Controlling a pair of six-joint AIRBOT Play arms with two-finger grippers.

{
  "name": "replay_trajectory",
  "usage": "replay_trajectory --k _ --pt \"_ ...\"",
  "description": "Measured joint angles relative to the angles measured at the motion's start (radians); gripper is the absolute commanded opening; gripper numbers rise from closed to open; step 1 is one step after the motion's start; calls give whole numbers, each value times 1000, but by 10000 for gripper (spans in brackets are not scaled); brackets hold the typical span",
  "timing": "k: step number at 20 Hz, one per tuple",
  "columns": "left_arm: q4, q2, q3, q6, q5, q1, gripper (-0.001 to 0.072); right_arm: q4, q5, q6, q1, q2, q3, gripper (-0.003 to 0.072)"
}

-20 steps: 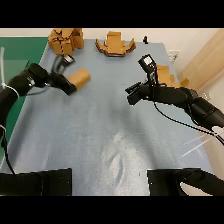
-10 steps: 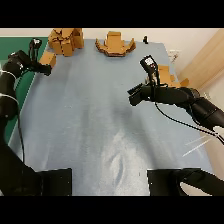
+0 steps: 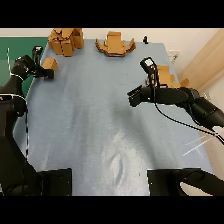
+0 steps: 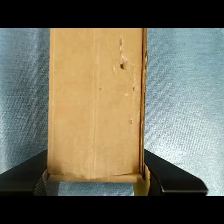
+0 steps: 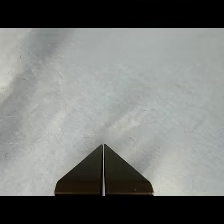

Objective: Fold the box.

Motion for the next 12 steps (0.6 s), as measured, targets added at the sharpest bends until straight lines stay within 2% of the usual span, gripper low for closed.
replay_trajectory --k 1,2,3,4,5,12 --pt "1 -2 0 -3 -2 0 231 1 -10 5 2 -2 0 8" --pt "2 -3 0 -5 -2 0 534 1 -16 10 1 -4 0 8" --pt "3 -2 0 -7 -2 0 608 1 -21 15 -1 -4 0 8" --pt "3 -2 0 -8 -2 0 610 1 -27 16 0 -5 0 8" --pt "2 1 0 -8 0 0 684 3 -34 18 1 -6 0 8" --pt "-18 56 0 16 39 1 685 4 -44 24 1 -6 0 8"
